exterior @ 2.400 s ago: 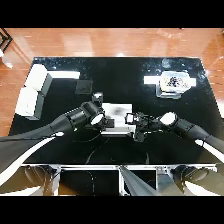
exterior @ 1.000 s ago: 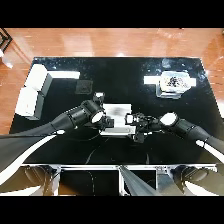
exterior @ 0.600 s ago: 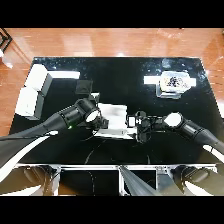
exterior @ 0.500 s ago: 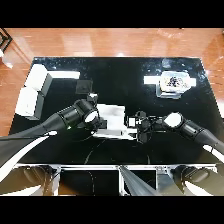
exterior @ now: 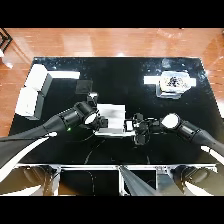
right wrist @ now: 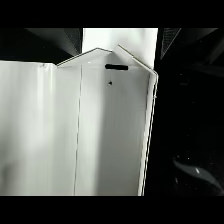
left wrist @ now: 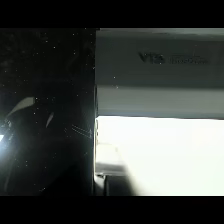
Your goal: Fold the box and place the chain.
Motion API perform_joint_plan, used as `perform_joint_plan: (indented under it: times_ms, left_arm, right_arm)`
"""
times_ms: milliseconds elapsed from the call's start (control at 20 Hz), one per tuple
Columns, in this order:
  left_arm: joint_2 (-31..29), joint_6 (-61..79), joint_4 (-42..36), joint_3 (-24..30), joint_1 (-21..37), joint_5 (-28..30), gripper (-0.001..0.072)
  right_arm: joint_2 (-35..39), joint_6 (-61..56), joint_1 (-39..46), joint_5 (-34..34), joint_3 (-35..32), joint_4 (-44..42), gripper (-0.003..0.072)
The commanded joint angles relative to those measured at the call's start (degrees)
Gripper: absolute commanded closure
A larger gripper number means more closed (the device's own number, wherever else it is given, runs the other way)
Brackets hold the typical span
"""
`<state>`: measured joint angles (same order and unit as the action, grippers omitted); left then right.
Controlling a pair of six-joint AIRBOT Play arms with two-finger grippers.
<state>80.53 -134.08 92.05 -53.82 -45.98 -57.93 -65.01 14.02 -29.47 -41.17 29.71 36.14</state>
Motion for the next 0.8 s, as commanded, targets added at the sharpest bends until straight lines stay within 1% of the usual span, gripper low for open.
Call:
perform_joint_plan:
  times_ms: [0, 50, 100, 150, 300, 400, 450, 500, 750]
  left_arm:
    - [0.22, -0.15, 0.07, 0.07, 0.04, 0.48, 0.0691]
    - [0.22, -0.15, 0.07, 0.07, 0.04, 0.48, 0.0691]
    - [0.22, -0.15, 0.07, 0.07, 0.04, 0.48, 0.0690]
    - [0.22, -0.15, 0.07, 0.07, 0.04, 0.48, 0.0691]
    - [0.22, -0.15, 0.04, 0.07, 0.04, 0.48, 0.0690]
    - [0.22, -0.15, 0.02, 0.07, 0.04, 0.50, 0.0691]
    - [0.22, -0.15, 0.02, 0.07, 0.04, 0.48, 0.0690]
    - [0.22, -0.15, 0.00, 0.07, 0.04, 0.46, 0.0690]
    - [0.24, -0.15, -0.17, 0.07, 0.02, 0.48, 0.0690]
  right_arm:
    - [-0.04, 0.09, -0.52, 0.92, 0.04, -0.33, 0.0153]
    - [-0.04, -0.50, -0.52, 0.90, 0.04, -0.33, 0.0272]
    - [-0.04, -0.83, -0.52, 0.90, 0.04, -0.33, 0.0315]
    - [-0.04, -0.96, -0.52, 0.92, 0.04, -0.35, 0.0328]
    - [-0.11, -0.94, -0.74, 1.01, 0.04, -2.89, 0.0329]
    - [-0.48, -0.96, -2.54, 3.54, 0.04, -3.80, 0.0332]
    - [-0.87, -0.96, -3.56, 5.03, 0.04, -3.80, 0.0462]
    - [-1.25, -0.94, -4.52, 6.14, 0.04, -4.33, 0.0562]
    - [-1.40, -0.96, -5.79, 10.16, 0.04, -9.68, 0.0559]
